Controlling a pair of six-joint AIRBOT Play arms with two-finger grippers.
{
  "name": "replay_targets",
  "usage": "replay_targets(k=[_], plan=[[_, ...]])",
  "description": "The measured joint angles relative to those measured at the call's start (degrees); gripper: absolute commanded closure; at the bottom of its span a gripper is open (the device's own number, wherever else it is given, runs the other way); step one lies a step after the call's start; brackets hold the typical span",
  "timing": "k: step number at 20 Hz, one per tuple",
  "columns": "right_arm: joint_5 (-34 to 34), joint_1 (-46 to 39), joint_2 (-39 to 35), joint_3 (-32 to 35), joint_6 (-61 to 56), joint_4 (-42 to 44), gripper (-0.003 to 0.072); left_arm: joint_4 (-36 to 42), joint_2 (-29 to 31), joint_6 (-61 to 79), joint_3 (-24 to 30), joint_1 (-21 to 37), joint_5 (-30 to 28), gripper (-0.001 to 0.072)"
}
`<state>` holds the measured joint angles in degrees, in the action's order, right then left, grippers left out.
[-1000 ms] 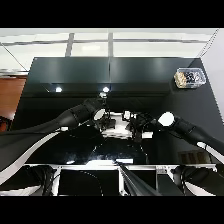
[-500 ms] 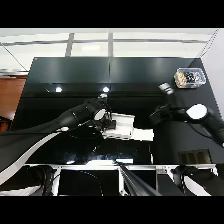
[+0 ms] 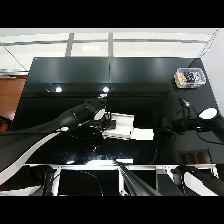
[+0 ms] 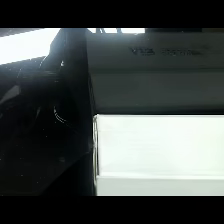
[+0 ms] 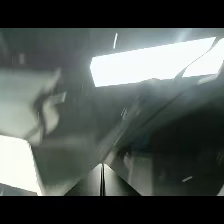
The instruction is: Fold the box and place the chain.
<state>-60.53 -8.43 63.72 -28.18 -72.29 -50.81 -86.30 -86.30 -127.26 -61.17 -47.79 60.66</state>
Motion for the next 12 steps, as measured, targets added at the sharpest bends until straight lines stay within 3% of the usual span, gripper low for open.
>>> replay_targets(k=[4,8,9,10,11,12], plan=[[-3.9,4.6,7.4,0.3,6.7,8.7,0.0668,0.0,0.0,0.0,0.0,0.0,0.0,0.0677],[-5.2,8.4,11.7,0.3,18.9,23.0,0.0651,0.0,0.0,0.0,0.0,0.0,-0.1,0.0678],[-5.7,8.7,12.2,0.1,21.6,26.5,0.0420,0.0,0.0,0.0,0.0,0.0,-0.1,0.0677],[-6.1,9.0,12.5,-0.2,23.7,28.9,0.0116,0.0,0.0,0.0,0.0,0.0,-0.2,0.0678],[-7.0,9.2,12.7,-0.7,25.5,30.8,0.0049,0.0,0.0,0.0,0.0,0.0,-0.2,0.0677],[-7.6,9.4,12.9,-1.2,26.9,32.3,0.0049,0.0,0.0,0.0,0.0,0.0,-0.1,0.0678]])
